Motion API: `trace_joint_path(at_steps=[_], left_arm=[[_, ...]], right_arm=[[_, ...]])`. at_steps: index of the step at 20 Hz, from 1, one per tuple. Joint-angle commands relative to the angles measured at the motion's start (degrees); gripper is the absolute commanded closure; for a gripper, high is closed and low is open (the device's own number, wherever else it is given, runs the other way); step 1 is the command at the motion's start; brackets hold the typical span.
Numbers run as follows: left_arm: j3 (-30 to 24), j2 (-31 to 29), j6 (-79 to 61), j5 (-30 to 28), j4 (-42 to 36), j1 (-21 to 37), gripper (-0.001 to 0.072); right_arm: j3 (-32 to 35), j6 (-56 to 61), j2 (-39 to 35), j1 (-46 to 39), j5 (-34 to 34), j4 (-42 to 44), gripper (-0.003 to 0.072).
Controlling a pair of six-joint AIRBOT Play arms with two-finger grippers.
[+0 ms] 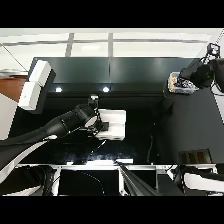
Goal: Fold the box and place the chain.
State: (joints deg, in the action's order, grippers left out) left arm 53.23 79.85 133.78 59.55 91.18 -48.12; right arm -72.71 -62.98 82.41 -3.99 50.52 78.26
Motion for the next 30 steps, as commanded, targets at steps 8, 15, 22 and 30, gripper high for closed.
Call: trace_joint_path(at_steps=[8,15,22,30], left_arm=[[-0.02,0.0,0.0,-0.59,-0.39,0.04,0.0681],[-0.02,0.0,-0.02,-0.55,-0.44,0.02,0.0681],[-0.02,0.0,0.0,-0.57,-0.63,0.0,0.0681],[-0.02,0.0,0.0,-0.68,-0.79,-0.02,0.0681]], right_arm=[[-13.6,-1.55,15.39,-8.28,4.11,1.95,0.0042],[-13.6,-1.51,19.63,-8.26,2.1,1.57,0.0047],[-13.7,-0.68,21.38,-8.26,-1.16,3.13,0.0388],[-22.8,-9.11,21.24,-8.26,10.99,4.37,0.0665]])
